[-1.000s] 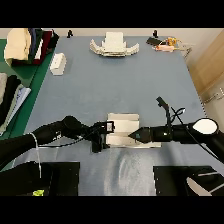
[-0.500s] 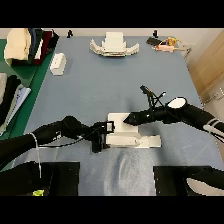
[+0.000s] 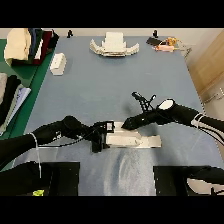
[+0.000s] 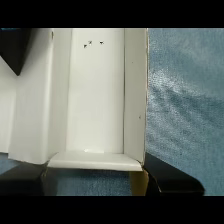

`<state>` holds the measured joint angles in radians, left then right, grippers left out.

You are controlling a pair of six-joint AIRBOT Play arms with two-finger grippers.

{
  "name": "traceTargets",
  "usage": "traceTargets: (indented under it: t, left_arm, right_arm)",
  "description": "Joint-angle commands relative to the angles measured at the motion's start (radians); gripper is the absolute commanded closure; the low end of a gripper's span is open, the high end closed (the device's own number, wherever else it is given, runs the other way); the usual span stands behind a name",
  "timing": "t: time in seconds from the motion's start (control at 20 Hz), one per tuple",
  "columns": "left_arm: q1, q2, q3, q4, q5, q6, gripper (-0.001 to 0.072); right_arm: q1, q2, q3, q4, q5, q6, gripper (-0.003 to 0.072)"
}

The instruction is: Fold the box.

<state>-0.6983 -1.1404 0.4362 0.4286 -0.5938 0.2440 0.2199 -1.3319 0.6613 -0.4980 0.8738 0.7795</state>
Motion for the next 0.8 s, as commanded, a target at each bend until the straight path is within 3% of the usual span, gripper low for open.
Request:
traceTargets:
  t: [0.0,0.25,0.55,0.65,0.75]
  left_arm:
    - [0.0,0.0,0.001,0.001,0.0,0.002,0.0359]
    - [0.0,0.0,0.001,0.001,0.0,0.002,0.0359]
    - [0.0,0.0,0.001,0.001,0.0,0.002,0.0359]
    - [0.0,0.0,0.001,0.001,0.0,0.002,0.0359]
    - [0.0,0.0,0.001,0.001,0.0,0.002,0.0359]
  right_arm:
    - [0.002,-0.005,0.002,-0.003,0.008,-0.012,0.0604]
    - [-0.002,0.058,0.002,-0.004,0.027,-0.012,0.0604]
    - [-0.023,0.366,0.002,-0.06,0.074,-0.011,0.0604]
    - [-0.023,0.475,0.001,-0.148,0.149,-0.01,0.0604]
    - [-0.023,0.564,-0.001,-0.225,0.3,-0.011,0.0603]
